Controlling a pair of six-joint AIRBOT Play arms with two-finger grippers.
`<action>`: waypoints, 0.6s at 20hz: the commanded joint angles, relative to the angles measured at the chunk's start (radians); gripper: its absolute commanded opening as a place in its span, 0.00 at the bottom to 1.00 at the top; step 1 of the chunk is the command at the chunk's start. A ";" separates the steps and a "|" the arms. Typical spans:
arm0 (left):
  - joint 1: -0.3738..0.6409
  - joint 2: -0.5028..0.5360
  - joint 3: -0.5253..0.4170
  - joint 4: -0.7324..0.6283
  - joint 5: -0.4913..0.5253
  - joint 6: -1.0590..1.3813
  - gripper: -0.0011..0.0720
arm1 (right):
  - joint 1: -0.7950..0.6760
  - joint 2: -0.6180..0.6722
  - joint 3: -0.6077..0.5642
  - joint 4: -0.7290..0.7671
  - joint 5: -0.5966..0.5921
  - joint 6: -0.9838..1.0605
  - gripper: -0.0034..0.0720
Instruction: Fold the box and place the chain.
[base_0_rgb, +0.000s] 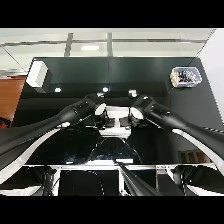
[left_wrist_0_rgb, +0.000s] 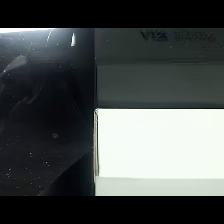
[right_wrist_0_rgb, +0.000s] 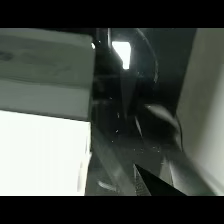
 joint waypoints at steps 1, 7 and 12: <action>0.000 0.000 0.000 -0.001 0.006 -0.002 0.05 | -0.035 0.169 0.032 -0.019 0.043 -0.134 0.64; 0.000 0.000 0.000 -0.001 0.006 -0.002 0.05 | -0.218 0.344 0.033 -0.497 -0.013 -0.144 0.64; 0.000 0.000 0.000 -0.003 0.005 -0.002 0.05 | -0.624 0.185 -0.021 -0.512 -0.271 -0.155 1.00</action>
